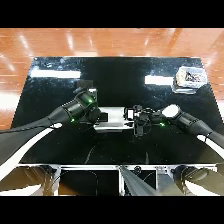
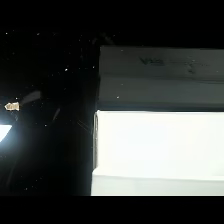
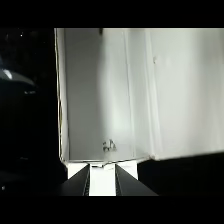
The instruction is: Fold the box and place the chain.
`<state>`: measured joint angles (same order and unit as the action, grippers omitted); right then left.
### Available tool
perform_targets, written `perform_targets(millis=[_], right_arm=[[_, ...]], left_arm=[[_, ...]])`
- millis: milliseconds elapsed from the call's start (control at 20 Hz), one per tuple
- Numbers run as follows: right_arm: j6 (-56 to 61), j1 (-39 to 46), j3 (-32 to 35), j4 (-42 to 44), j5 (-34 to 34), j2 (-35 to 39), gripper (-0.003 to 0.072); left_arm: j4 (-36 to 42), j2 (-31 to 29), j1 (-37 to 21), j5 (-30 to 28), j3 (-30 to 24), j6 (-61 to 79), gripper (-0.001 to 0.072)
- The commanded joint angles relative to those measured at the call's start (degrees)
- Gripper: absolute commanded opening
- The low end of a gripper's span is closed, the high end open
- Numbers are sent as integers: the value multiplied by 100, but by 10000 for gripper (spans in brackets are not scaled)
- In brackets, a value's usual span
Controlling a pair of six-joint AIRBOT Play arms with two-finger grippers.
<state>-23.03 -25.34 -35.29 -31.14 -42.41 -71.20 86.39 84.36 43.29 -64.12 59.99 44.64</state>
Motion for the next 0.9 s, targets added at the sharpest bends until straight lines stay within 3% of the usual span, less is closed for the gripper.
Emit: perform_targets(millis=[0, 700, 750, 800, 850], right_arm=[[-20, -173, 0, 68, 186, -11, 192], [-39, -586, -2, 721, 839, -267, 196], [-39, -586, -2, 719, 841, -267, 264], [-39, -586, 0, 721, 852, -267, 391], [-39, -586, 0, 721, 868, -267, 379]], left_arm=[[0, -2, 0, 7, 2, -2, 19], [87, 7, 22, 9, 0, 9, 20], [90, 11, 22, 9, 0, 9, 19], [96, 11, 22, 9, 0, 44, 19], [127, 11, 22, 11, 0, 129, 19]])
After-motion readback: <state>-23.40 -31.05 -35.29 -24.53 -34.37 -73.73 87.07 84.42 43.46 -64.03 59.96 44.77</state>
